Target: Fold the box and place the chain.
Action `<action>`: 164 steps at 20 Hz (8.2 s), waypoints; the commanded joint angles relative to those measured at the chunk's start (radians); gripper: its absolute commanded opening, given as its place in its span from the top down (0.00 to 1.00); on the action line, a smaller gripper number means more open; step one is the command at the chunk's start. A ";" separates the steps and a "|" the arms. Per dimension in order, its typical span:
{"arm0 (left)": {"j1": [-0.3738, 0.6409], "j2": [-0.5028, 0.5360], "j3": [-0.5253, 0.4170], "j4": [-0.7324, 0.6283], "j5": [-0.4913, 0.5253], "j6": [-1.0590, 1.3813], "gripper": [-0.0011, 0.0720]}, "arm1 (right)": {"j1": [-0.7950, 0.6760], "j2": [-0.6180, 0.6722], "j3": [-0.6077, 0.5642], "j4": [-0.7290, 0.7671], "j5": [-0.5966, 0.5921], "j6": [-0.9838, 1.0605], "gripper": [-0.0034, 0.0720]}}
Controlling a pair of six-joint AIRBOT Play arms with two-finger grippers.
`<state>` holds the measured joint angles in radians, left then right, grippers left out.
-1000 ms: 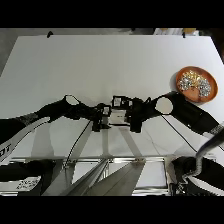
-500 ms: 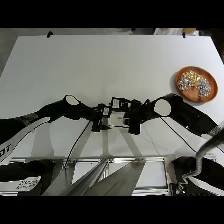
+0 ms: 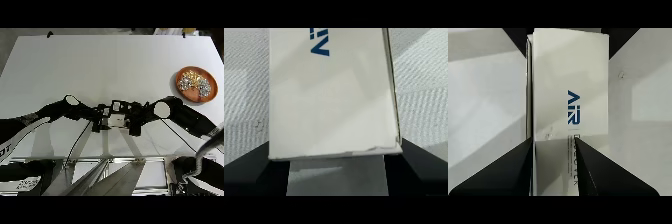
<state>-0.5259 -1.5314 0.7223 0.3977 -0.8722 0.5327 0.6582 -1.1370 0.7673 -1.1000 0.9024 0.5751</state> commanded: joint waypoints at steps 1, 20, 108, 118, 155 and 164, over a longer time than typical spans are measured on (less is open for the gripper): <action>0.000 0.001 0.001 -0.001 0.004 -0.002 0.64 | 0.001 0.029 -0.001 0.007 -0.005 0.000 0.56; 0.000 0.000 0.001 -0.001 0.004 -0.002 0.64 | 0.000 -0.008 -0.001 0.061 0.007 0.003 0.93; 0.655 0.585 -0.017 0.648 -0.105 -1.014 0.64 | -0.540 0.090 -0.007 -0.344 0.276 0.820 0.93; 1.030 0.585 -0.054 0.805 -0.188 -1.215 0.60 | -0.540 0.090 -0.007 -0.344 0.276 0.820 0.93; 0.623 1.216 -0.224 1.051 -0.399 -1.726 0.03 | -0.540 0.090 -0.007 -0.344 0.276 0.820 0.93; 0.622 1.217 -0.273 1.046 -0.348 -1.753 0.03 | -0.540 0.090 -0.007 -0.344 0.276 0.820 0.93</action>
<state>0.0967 -0.3164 0.4618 1.4448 -1.2499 -1.2091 0.1192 -1.0477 0.7605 -1.4437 1.1786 1.3945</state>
